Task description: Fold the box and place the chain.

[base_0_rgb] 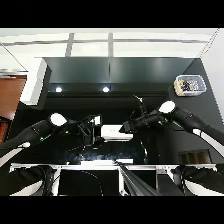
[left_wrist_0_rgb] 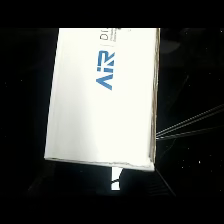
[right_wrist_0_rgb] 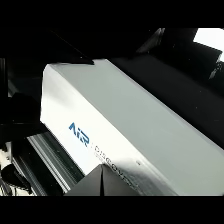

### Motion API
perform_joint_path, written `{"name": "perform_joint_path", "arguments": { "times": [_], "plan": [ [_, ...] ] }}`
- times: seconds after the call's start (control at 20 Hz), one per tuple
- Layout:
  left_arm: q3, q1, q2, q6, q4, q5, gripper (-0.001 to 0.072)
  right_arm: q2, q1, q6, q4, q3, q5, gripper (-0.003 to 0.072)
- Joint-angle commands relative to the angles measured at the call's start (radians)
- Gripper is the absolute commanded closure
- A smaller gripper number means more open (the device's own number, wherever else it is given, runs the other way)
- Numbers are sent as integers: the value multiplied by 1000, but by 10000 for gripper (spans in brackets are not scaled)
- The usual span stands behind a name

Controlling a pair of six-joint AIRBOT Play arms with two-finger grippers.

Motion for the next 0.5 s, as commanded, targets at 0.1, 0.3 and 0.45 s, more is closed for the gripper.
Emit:
{"name": "perform_joint_path", "arguments": {
  "times": [0.1, 0.3, 0.45],
  "plan": [
    [1, 0, 0, 0, 0, 0, 307, 10, -4, 0, -17, 8, 4, 676],
    [1, 13, 68, -39, 82, -1, 74, 149, -90, 1, -24, 69, 229, 676],
    [2, 45, 152, -225, 220, -24, -11, 314, -247, 9, -101, 70, 327, 676]
  ]
}}
